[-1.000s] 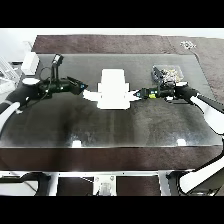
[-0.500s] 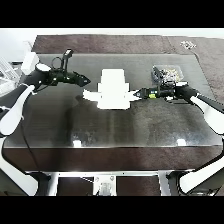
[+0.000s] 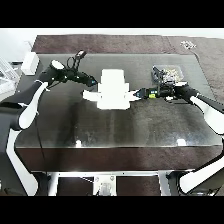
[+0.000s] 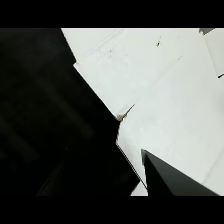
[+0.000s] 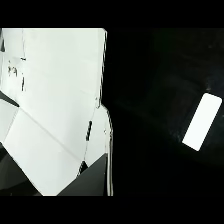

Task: Fold the box and place the chain.

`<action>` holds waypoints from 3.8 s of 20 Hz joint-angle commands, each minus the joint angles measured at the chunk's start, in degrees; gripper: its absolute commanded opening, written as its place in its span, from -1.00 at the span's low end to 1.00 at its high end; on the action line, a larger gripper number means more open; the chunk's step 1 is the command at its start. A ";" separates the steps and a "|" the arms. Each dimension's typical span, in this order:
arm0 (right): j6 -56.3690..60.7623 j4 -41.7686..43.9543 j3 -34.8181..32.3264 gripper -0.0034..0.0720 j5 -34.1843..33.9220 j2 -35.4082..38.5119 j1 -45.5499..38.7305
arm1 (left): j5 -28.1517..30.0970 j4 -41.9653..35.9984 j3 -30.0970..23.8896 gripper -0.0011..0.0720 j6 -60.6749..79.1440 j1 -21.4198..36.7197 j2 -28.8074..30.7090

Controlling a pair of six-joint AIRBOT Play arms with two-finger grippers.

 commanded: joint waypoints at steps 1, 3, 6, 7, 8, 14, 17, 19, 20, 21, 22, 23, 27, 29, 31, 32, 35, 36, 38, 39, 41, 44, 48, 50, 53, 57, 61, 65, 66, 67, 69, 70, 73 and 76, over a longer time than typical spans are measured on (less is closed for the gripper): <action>-0.07 0.02 0.04 -0.90 0.02 0.00 0.07 | -0.39 -3.76 2.10 0.52 0.83 -0.96 -2.47; -0.04 0.02 0.04 -0.90 0.02 0.00 0.07 | -2.01 -3.74 3.04 0.52 0.83 -1.75 -3.80; -0.07 0.02 0.04 -0.90 0.02 0.00 0.07 | -2.56 -5.22 2.95 0.52 3.34 -2.80 -4.66; -0.07 0.02 0.04 -0.90 0.04 0.00 0.07 | -2.29 -6.29 2.97 0.52 4.04 -2.89 -4.66; -0.07 0.02 0.04 -0.90 0.02 0.00 0.07 | -2.25 -8.13 2.97 0.52 4.74 -2.89 -4.66; -0.07 0.02 0.04 -0.90 0.04 0.00 0.07 | -3.10 -11.85 2.97 0.52 5.40 -2.93 -6.58; -0.07 0.02 0.04 -0.90 0.02 0.00 0.07 | -3.67 -14.29 2.97 0.52 6.86 -2.93 -7.50; -0.07 0.00 0.04 -0.90 0.02 0.00 0.04 | -3.76 -12.07 2.99 0.52 6.78 -2.84 -7.50; -0.09 0.00 0.04 -0.90 0.02 0.00 0.07 | -4.07 -11.41 2.99 0.51 6.78 -2.58 -7.50; -0.11 -0.07 0.04 -0.90 0.02 0.00 0.04 | -4.59 -11.89 3.13 0.52 6.75 -2.12 -7.45; -0.11 -0.22 0.04 -0.90 0.02 0.00 0.00 | -5.18 -11.91 3.93 0.52 6.75 -1.81 -7.43; -0.24 -0.26 0.04 -0.90 0.02 0.00 -0.07 | -5.97 -11.87 5.14 0.52 6.73 -1.38 -7.17; -0.26 -0.22 0.04 -0.90 0.02 0.00 -0.07 | -7.43 -8.17 9.29 0.52 2.03 0.44 -6.78; -0.28 -0.22 0.04 -0.90 0.02 0.00 -0.07 | -7.41 -4.72 9.35 0.52 0.31 0.59 -6.86; -0.28 -0.20 0.04 -0.90 0.02 0.00 -0.07 | -7.37 -3.23 9.35 0.52 0.13 0.26 -7.06; -0.28 -0.20 0.04 -0.90 0.02 0.00 -0.07 | -7.39 -3.19 9.35 0.52 -0.48 0.15 -7.19; -0.31 -0.20 0.04 -0.90 0.02 0.00 -0.07 | -8.31 -3.26 9.07 0.52 -1.25 0.04 -7.76; -0.31 -0.20 0.04 -0.90 0.02 0.00 -0.07 | -8.81 -3.30 9.07 0.52 -1.25 0.02 -7.98; -0.72 -0.15 0.04 -0.90 0.00 0.00 -0.07 | -9.33 -4.81 9.07 0.52 -1.22 -0.26 -8.85; -0.70 -0.15 0.04 -0.90 0.00 0.00 -0.07 | -9.22 -5.42 9.07 0.52 -1.11 -0.61 -9.22; -0.70 -0.15 0.04 -0.90 0.00 0.00 -0.07 | -8.83 -5.95 9.07 0.52 0.09 -1.73 -9.68; -0.70 -0.15 0.04 -0.90 0.02 0.00 -0.07 | -7.89 -6.38 9.07 0.52 1.22 -2.56 -10.08; -0.70 -0.15 0.04 -0.90 0.02 0.00 -0.07 | -6.05 -9.20 9.07 0.51 1.92 -2.47 -10.10; -0.72 -0.15 0.04 -0.90 0.02 0.00 -0.07 | -6.32 -9.35 9.07 0.51 1.90 -2.56 -10.56; -0.72 -0.15 0.04 -0.90 0.02 0.00 -0.07 | -7.41 -10.67 9.07 0.51 1.92 -2.56 -11.67; -0.72 -0.20 0.04 -0.90 0.02 0.00 -0.07 | -7.23 -13.25 9.25 0.46 3.96 -2.38 -11.78; -0.72 -0.20 0.04 -0.90 0.02 0.00 -0.07 | -7.56 -13.16 9.25 0.13 4.35 -2.38 -11.91; -1.40 -0.50 0.04 -0.90 0.02 0.00 -0.17 | -8.85 -13.18 9.25 -0.39 5.40 -2.38 -11.91; -1.40 -0.52 0.04 -0.90 0.00 0.00 -0.17 | -9.38 -13.18 9.25 -0.40 5.73 -2.38 -11.91; -1.40 -0.61 0.04 -0.90 0.02 0.00 -0.17 | -9.94 -13.18 9.25 -0.40 6.49 -2.38 -11.91; -1.40 -0.61 0.04 -0.90 0.02 0.00 -0.20 | -10.62 -13.18 9.25 -0.54 7.82 -2.38 -11.91; -1.40 -0.61 0.04 -0.90 0.02 0.00 -0.33 | -10.91 -13.31 9.25 -0.54 8.83 -2.38 -11.91; -1.40 -0.61 0.04 -0.90 0.02 0.00 -0.42 | -12.61 -13.60 9.25 -0.67 13.20 -2.38 -11.91; -2.21 -0.57 0.04 -0.89 0.00 0.00 -0.42 | -14.38 -15.21 9.22 -0.83 18.23 -2.38 -11.91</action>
